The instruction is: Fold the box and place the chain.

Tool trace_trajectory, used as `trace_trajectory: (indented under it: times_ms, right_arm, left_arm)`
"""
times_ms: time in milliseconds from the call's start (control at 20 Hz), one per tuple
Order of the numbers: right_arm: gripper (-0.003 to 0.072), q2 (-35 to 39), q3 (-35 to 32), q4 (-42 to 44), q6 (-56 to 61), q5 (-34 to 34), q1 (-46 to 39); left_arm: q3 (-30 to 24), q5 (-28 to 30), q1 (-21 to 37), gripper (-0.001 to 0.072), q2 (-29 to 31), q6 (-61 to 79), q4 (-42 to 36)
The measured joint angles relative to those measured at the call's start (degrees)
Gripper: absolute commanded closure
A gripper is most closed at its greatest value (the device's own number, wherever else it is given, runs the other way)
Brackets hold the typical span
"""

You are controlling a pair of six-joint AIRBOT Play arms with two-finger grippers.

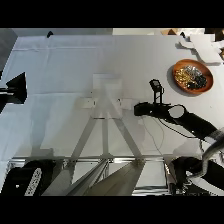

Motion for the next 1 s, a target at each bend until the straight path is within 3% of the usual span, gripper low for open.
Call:
trace_trajectory:
  times_ms: [600, 700, 900, 1000]
  right_arm:
    - [0.068, 0.0, -0.02, -0.04, -0.04, 0.17, 0.0]
    - [0.068, 0.0, -0.02, -0.04, -0.04, 0.17, 0.0]
    - [0.068, 0.0, -0.02, -0.04, -0.07, 0.17, 0.0]
    - [0.068, 0.0, -0.02, -0.04, -0.07, 0.17, 0.0]
  left_arm:
    - [0.0, 2.86, 0.0, 0.0028, -0.04, -4.07, -0.55]
    - [0.0, 2.75, 0.0, 0.0226, -0.04, -4.5, -0.96]
    - [0.0, 0.61, 0.0, 0.0243, -0.04, -4.48, -1.14]
    - [0.0, -0.26, 0.0, 0.0318, -0.11, -4.46, -1.14]
